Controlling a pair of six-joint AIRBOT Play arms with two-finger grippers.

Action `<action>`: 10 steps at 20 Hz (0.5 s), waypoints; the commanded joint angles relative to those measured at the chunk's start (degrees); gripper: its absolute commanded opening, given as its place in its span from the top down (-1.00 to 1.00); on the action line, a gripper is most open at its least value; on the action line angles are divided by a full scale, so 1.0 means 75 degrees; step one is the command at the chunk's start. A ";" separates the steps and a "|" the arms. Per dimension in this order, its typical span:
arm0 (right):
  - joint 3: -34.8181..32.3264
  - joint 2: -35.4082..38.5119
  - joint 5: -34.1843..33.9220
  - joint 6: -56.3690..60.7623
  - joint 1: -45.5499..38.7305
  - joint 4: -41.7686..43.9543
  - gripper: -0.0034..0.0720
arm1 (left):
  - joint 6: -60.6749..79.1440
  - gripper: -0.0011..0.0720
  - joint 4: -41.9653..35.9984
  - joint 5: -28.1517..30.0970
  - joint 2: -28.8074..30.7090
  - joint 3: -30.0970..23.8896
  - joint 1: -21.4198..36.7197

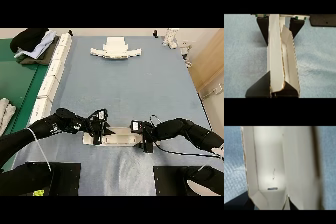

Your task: Fold the box.

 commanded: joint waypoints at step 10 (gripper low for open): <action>0.0003 0.0000 0.0000 0.0000 0.0000 0.0000 -0.46 | -0.0329 -0.21 0.0087 0.0326 0.0073 0.0006 0.0015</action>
